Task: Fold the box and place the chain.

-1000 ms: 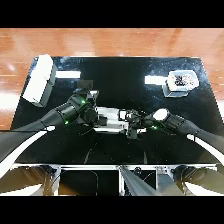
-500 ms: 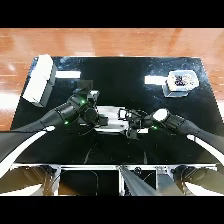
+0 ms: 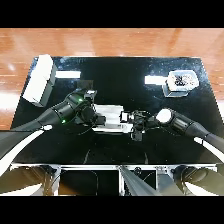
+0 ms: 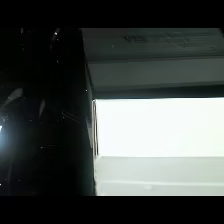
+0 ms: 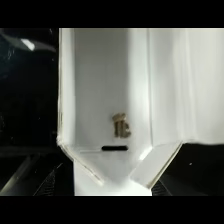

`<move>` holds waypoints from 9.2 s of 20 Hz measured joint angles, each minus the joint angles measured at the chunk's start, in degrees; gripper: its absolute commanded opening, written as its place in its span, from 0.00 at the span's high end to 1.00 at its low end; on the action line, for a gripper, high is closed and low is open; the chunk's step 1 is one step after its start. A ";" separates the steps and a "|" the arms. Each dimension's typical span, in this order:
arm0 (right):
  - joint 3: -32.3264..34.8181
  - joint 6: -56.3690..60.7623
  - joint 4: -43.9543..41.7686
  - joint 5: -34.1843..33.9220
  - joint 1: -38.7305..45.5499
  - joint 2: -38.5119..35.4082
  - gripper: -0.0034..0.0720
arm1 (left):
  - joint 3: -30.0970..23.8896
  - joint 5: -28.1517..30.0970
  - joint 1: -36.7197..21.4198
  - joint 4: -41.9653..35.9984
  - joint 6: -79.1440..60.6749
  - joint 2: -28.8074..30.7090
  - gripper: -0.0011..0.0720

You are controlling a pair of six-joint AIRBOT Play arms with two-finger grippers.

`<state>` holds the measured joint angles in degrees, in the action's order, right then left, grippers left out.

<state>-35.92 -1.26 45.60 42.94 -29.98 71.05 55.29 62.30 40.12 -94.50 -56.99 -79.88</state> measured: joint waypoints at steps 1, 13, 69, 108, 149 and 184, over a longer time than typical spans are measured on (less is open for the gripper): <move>-0.04 0.35 0.46 0.24 0.00 -0.13 0.01 | -0.02 -0.24 -0.02 0.20 0.04 0.00 0.96; -0.11 1.46 -0.76 -3.96 0.00 -0.07 0.01 | -0.39 -1.42 0.94 3.15 1.81 -0.96 0.96; -0.42 37.40 -21.00 25.07 26.25 3.26 0.92 | -0.42 -2.05 1.11 2.23 2.82 -1.05 0.96; -12.48 91.01 7.74 11.41 -1.27 2.71 0.15 | -0.39 -2.05 1.16 0.74 2.82 -1.07 0.96; -24.76 124.91 43.12 14.69 -14.99 15.02 0.54 | -0.42 -2.99 1.18 1.01 2.78 -1.07 0.96; -26.49 120.78 40.52 16.24 -14.97 15.37 0.89 | -0.42 -2.97 1.20 0.72 3.04 -1.07 0.96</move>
<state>-62.41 119.52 86.13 59.18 -44.95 86.41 54.87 59.33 41.32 -93.78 -53.95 -80.95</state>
